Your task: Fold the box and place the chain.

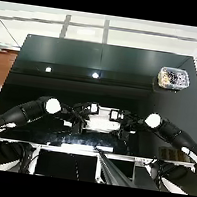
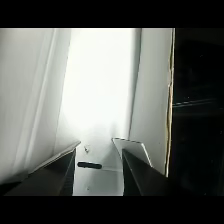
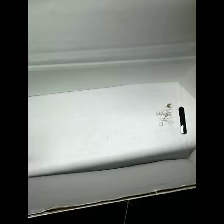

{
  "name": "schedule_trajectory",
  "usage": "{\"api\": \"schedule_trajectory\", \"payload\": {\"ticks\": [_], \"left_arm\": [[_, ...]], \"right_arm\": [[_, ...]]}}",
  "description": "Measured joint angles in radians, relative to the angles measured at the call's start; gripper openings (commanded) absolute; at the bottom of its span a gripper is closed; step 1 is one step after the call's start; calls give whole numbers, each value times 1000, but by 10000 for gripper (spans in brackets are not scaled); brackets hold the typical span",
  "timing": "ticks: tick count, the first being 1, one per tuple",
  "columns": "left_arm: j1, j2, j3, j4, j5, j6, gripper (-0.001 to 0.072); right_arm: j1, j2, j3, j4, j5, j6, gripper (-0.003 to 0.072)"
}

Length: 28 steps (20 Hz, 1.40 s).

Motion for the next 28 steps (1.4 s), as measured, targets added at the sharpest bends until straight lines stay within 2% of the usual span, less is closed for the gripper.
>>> {"api": "schedule_trajectory", "payload": {"ticks": [1,2,3,7,9,11,13,16,22,28], "left_arm": [[0,0,0,-1,0,0,238],[0,0,0,-6,-6,0,60],[0,0,0,-12,-8,1,32],[0,6,0,2,-9,-13,29],[1,30,0,72,-9,-98,30],[8,72,0,197,-18,-234,32],[43,130,0,297,-49,-374,32],[145,204,0,330,-141,-517,32],[427,255,-43,224,-299,-831,33],[591,262,-239,-17,-289,-942,34]], "right_arm": [[0,0,0,0,0,0,306],[0,0,0,0,0,0,306],[0,0,0,1,-1,1,306],[0,0,0,1,-2,1,306],[0,0,0,1,-3,1,306],[0,0,0,1,-3,1,306],[0,0,0,1,-3,1,306],[0,0,0,1,-3,1,306],[0,0,0,0,-3,1,306],[0,0,0,0,-3,0,306]]}}
